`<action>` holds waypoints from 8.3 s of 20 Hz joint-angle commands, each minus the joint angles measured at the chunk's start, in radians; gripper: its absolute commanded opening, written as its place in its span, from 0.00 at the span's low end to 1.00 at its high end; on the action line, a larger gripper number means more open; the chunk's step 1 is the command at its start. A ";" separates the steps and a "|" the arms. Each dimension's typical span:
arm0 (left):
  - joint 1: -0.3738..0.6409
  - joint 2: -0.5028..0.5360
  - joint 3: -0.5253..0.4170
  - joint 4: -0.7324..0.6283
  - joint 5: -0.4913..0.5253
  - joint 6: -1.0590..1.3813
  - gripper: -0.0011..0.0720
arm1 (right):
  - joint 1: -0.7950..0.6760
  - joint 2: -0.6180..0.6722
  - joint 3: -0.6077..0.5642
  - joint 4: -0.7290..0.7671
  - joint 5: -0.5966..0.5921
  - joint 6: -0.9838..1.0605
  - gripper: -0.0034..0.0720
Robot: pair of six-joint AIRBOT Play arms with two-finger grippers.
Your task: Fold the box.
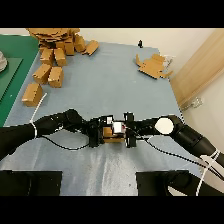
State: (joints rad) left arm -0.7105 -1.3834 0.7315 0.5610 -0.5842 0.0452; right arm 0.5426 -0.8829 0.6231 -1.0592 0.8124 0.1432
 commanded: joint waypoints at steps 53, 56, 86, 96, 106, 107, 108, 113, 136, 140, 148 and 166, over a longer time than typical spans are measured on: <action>0.000 0.001 0.001 0.000 0.000 0.000 0.57 | -0.094 0.153 -0.667 1.945 -0.135 0.319 0.05; 0.000 0.001 0.001 0.000 0.000 0.000 0.57 | -0.094 0.153 -0.667 1.933 -0.152 0.320 0.05; 0.000 0.001 0.001 0.000 0.000 0.000 0.57 | -0.125 0.360 -0.660 2.019 -0.199 0.266 0.05; 0.000 0.000 0.001 0.000 0.000 0.000 0.57 | -0.304 0.297 -0.378 1.444 -0.742 0.090 0.05; 0.000 0.001 0.001 0.000 0.001 0.000 0.57 | -0.304 0.116 -0.256 1.415 -0.577 0.091 0.05; 0.000 0.001 0.001 -0.001 -0.001 0.000 0.57 | -0.304 0.116 -0.256 1.414 -0.578 0.091 0.05; -0.001 0.000 0.001 -0.010 -0.005 -0.005 0.57 | -0.304 0.116 -0.256 1.414 -0.577 0.091 0.05; 0.002 0.006 0.022 -0.075 -0.010 -0.023 0.57 | -0.304 0.115 -0.256 1.414 -0.578 0.091 0.05; 0.821 0.129 0.067 0.413 0.102 -0.956 0.57 | -0.304 0.085 -0.256 1.411 -0.532 0.092 0.05; 0.831 0.128 0.067 0.449 0.113 -0.956 0.57 | -0.304 0.085 -0.256 1.411 -0.529 0.092 0.05; 0.829 0.129 0.067 0.457 0.077 -0.955 0.95 | -0.304 0.085 -0.256 1.411 -0.513 0.092 0.05; 0.649 0.406 0.088 0.448 -0.179 -0.996 0.49 | -0.293 0.072 -0.241 1.341 -0.474 0.092 0.05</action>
State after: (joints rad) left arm 0.0467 -1.0210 0.8181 1.0283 -0.7040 -0.9581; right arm 0.2420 -0.8024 0.3725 0.3168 0.3229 0.2344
